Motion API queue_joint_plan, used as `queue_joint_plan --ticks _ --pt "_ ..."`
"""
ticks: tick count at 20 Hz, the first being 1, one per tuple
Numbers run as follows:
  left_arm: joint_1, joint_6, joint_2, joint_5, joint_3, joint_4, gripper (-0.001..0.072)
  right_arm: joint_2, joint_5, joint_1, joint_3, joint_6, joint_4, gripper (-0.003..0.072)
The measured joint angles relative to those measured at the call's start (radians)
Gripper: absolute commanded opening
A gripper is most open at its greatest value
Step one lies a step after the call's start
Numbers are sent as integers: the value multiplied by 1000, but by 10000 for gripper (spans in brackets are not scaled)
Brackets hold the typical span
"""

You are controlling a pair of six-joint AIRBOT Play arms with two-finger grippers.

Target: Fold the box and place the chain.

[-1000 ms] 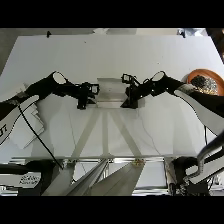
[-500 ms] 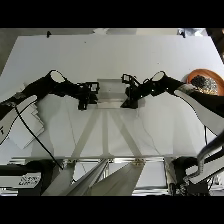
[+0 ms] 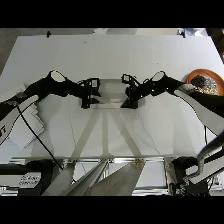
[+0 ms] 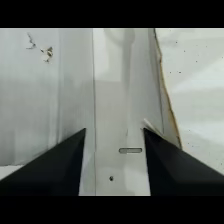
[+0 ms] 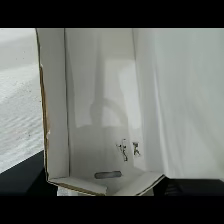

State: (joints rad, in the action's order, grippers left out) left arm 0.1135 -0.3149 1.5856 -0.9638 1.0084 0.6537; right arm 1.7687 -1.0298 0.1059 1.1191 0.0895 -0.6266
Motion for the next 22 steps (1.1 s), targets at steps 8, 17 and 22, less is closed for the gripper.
queue_joint_plan --ticks 8,17,22 --pt "-35 5 -36 -57 0 0 12 0 0 0 0 -4 3 500" --pt "-107 8 -75 -95 0 160 353 0 0 0 0 -3 3 500" --pt "-91 5 -39 -31 0 175 353 0 0 0 0 -2 2 500"
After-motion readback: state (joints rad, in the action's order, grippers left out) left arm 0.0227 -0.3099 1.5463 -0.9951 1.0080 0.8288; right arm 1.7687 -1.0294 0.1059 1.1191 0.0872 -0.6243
